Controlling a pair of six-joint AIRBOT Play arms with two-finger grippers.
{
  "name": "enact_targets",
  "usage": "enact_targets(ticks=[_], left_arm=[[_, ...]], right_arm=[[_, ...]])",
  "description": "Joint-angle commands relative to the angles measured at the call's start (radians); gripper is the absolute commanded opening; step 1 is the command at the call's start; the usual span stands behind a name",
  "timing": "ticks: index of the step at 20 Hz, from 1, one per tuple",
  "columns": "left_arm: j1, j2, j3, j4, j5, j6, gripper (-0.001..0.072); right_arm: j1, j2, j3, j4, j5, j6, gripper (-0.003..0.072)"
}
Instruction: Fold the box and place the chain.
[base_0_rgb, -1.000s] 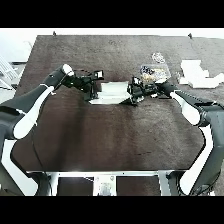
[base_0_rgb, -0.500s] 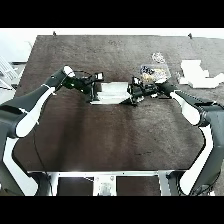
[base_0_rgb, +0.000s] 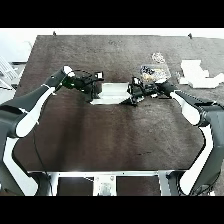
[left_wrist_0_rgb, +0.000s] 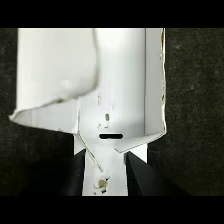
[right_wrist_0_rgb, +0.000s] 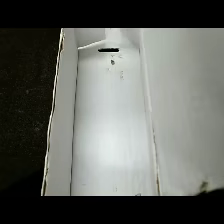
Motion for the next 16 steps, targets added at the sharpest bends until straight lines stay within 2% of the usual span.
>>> enact_targets(ticks=[1,9,14,15,16], left_arm=[[-0.013,0.000,0.000,-0.001,-0.014,0.001,0.0299],[-0.041,0.000,0.000,-0.007,0.045,0.002,0.0298],[-0.041,-0.002,0.000,-0.109,0.045,0.071,0.0301],[-0.041,-0.002,0.000,-0.121,0.039,0.087,0.0335],[-0.041,-0.002,0.000,-0.127,0.037,0.087,0.0412]], right_arm=[[0.000,0.000,0.000,0.001,-0.001,0.001,0.0580],[0.000,0.000,0.000,0.001,-0.001,0.001,0.0581],[0.000,0.000,0.000,0.001,-0.001,0.001,0.0580],[0.000,0.000,0.000,0.001,-0.001,0.001,0.0581],[0.000,0.000,0.000,0.001,-0.001,0.000,0.0581]])
